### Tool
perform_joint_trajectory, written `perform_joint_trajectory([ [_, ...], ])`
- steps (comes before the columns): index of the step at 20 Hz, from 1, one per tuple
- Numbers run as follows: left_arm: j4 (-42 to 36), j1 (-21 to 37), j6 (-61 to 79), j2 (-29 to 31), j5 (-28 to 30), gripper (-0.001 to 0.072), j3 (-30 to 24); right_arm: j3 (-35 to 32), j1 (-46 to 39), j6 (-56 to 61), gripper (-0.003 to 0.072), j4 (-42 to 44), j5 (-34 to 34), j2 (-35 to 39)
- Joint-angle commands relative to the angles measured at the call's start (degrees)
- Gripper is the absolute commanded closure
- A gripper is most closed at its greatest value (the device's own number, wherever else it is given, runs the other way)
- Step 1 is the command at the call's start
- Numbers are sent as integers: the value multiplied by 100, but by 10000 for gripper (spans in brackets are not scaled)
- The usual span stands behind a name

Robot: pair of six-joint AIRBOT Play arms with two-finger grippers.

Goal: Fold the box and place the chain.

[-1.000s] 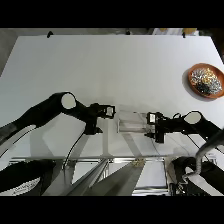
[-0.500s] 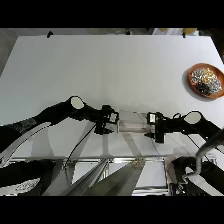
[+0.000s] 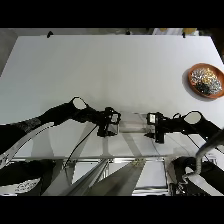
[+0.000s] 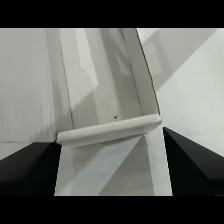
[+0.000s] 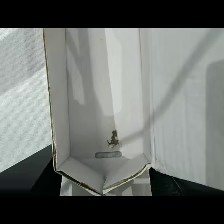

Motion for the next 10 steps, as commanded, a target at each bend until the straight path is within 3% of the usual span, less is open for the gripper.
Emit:
perform_joint_trajectory([
  [1,-186,-31,15,-55,-4,7,-26,0,-2,7,278,7,-4,4],
  [10,-713,-103,17,-221,463,8,-105,0,-2,9,278,7,-2,4],
])
